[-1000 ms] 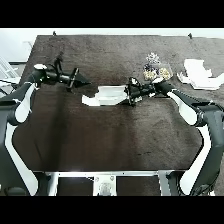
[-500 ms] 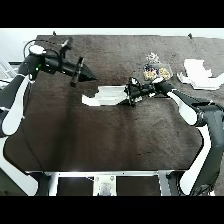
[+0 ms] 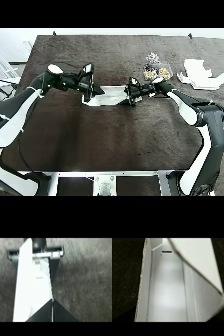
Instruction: Fold the box and place the chain.
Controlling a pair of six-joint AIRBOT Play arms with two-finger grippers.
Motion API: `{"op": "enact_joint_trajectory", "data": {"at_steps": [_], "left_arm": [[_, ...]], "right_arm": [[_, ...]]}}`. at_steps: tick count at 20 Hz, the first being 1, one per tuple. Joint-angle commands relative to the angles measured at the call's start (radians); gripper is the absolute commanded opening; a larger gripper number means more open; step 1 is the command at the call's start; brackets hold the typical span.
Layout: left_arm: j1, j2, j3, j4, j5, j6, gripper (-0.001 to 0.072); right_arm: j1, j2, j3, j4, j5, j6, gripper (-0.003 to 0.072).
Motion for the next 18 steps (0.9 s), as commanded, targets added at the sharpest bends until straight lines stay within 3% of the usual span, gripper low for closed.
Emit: {"op": "enact_joint_trajectory", "data": {"at_steps": [1,7,13,18], "left_arm": [[-0.009,0.002,-0.053,0.01,0.108,-0.012,0.0013],[-0.008,-0.007,-0.028,-0.003,0.308,-0.006,0.0014],[-0.009,-0.117,0.098,-0.015,0.337,-0.011,0.0014],[-0.009,-0.133,0.114,-0.017,0.378,-0.011,0.0015]], "right_arm": [[0.0,-0.001,0.0,0.0,0.0,0.0,0.0589],[0.0,-0.001,0.0,0.0,0.0,0.0,0.0589],[0.0,-0.001,0.0,0.0,0.0,0.0,0.0589],[0.0,-0.001,0.0,0.0,0.0,0.0,0.0589]]}}
